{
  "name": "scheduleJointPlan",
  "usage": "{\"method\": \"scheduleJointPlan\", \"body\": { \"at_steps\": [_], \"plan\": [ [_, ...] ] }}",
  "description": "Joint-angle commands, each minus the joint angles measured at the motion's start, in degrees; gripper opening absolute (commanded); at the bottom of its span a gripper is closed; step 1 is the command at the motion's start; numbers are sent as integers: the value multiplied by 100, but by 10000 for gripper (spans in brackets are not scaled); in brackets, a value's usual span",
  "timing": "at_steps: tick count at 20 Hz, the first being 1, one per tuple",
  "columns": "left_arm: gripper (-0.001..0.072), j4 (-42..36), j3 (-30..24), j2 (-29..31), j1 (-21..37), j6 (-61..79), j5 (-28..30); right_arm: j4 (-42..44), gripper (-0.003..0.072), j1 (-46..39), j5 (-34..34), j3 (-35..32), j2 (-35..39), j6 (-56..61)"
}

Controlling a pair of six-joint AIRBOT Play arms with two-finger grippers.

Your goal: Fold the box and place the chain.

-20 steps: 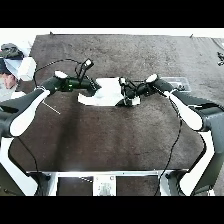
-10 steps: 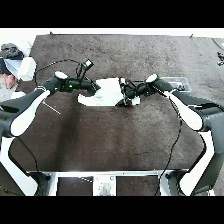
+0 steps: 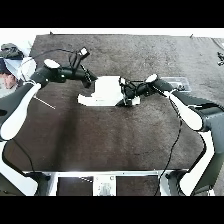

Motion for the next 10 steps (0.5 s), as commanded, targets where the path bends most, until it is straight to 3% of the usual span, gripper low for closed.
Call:
{"method": "scheduleJointPlan", "body": {
  "at_steps": [1, 2, 3, 4, 5, 10],
  "plan": [
    [11, 597, 107, 297, 184, 221, -702, 11, 323, -2, 0, 2, 4, 4],
    [13, 986, 105, 297, 181, 223, -905, 11, 323, -2, 0, 2, 4, 4],
    [106, 1443, 105, 291, 133, 260, -1134, 11, 323, -2, 2, 4, 4, 4],
    [452, 1934, 74, 282, 61, 332, -1300, 11, 323, -2, 0, 2, 4, 4],
    [565, 2291, 11, 280, -31, 330, -1263, 11, 323, -2, 0, 2, 4, 4],
    [569, 2813, -505, 280, -413, 376, -435, 11, 322, -2, 0, 2, 4, 4]
  ]
}}
